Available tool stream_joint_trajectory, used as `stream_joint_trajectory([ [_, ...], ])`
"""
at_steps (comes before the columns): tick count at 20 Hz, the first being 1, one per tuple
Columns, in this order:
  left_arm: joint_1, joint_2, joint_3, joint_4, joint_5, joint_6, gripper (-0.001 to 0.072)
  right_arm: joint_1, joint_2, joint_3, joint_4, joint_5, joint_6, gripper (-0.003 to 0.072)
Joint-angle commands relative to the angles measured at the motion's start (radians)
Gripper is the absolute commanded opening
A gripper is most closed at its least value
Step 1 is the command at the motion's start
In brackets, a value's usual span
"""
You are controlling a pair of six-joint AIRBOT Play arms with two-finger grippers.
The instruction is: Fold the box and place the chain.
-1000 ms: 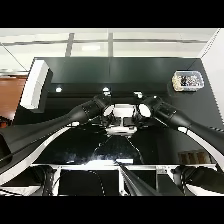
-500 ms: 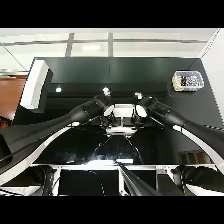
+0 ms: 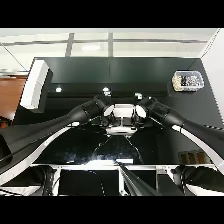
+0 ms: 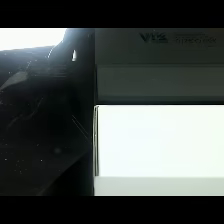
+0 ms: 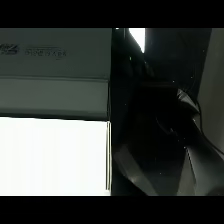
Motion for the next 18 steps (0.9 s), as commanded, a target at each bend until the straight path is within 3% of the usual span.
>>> stream_joint_trajectory([
  [1, 0.001, 0.000, 0.000, 0.000, -0.001, 0.000, 0.0026, -0.005, 0.005, 0.001, -0.004, 0.012, -0.001, 0.0229],
  [2, 0.001, 0.000, 0.000, 0.000, -0.001, 0.000, 0.0026, -0.010, 0.013, 0.002, -0.001, 0.021, -0.013, 0.0276],
  [5, 0.001, 0.000, 0.000, 0.000, -0.001, 0.000, 0.0026, -0.021, 0.092, 0.007, 0.019, 0.076, -0.164, 0.0276],
  [8, 0.001, 0.000, 0.000, 0.000, 0.000, 0.000, 0.0026, -0.069, 0.253, 0.007, -0.022, 0.096, -0.230, 0.0276],
  [10, 0.001, 0.000, 0.000, 0.000, 0.001, 0.000, 0.0026, -0.121, 0.365, 0.007, -0.136, 0.116, -0.300, 0.0275],
  [13, 0.001, 0.000, 0.000, 0.000, 0.000, 0.000, 0.0026, -0.208, 0.437, -0.007, -0.507, 0.114, -0.314, 0.0274],
  [15, 0.001, 0.000, 0.000, 0.000, 0.000, 0.000, 0.0026, -0.334, 0.436, -0.078, -0.624, -0.065, -0.306, 0.0273],
  [18, 0.001, 0.000, 0.000, 0.000, 0.001, 0.000, 0.0026, -0.585, 0.404, -0.217, -0.611, -0.491, -0.231, 0.0273],
])
